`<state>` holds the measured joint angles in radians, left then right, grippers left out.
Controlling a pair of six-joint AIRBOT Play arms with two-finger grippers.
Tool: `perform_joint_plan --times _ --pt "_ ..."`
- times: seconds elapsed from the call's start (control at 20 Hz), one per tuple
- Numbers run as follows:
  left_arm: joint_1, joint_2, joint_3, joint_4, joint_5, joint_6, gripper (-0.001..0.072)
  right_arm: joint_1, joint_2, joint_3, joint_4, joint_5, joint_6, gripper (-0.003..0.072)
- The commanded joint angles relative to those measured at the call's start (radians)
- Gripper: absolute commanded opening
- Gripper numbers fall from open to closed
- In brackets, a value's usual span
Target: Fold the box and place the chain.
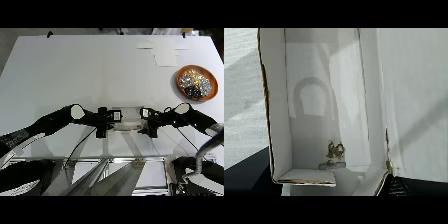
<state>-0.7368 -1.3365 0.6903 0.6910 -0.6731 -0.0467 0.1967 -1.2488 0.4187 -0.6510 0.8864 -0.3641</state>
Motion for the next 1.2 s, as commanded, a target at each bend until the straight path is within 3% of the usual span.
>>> perform_joint_plan --times 0.0,0.3,0.35,0.45,0.5,0.75,0.8,0.9,0.95,1.15 --pt "-0.013 -0.013 0.0 -0.043 0.021 0.006 0.0129 0.001 0.0 0.0 0.0 0.0 0.0 0.0439" --pt "-0.015 -0.014 0.0 -0.055 0.036 0.006 0.0144 0.001 0.0 -0.001 0.0 0.0 0.0 0.0439" --pt "-0.015 -0.014 0.0 -0.056 0.036 0.005 0.0192 0.001 0.0 0.0 0.0 0.0 0.0 0.0439" --pt "-0.023 -0.014 0.0 -0.065 0.036 0.005 0.0365 0.001 0.0 0.0 0.0 0.0 0.0 0.0439" --pt "-0.029 -0.014 0.0 -0.069 0.036 0.005 0.0406 0.001 0.0 0.0 0.0 0.0 0.0 0.0439" --pt "-0.044 -0.014 0.0 -0.07 0.032 -0.007 0.0414 0.001 0.0 0.0 0.0 0.0 0.0 0.0439" --pt "-0.044 -0.013 0.0 -0.069 0.027 -0.008 0.0386 0.001 0.0 0.0 0.0 0.0 0.0 0.0439" --pt "-0.04 0.001 0.0 -0.043 0.013 -0.069 0.0056 0.001 0.0 0.0 0.0 0.0 0.0 0.0439" --pt "-0.035 0.015 0.0 -0.008 0.002 -0.118 0.0007 0.001 0.0 0.0 0.0 0.0 0.0 0.0439" --pt "0.014 0.119 0.0 0.166 -0.063 -0.484 0.0003 0.001 0.0 0.0 0.0 0.0 0.0 0.0439"
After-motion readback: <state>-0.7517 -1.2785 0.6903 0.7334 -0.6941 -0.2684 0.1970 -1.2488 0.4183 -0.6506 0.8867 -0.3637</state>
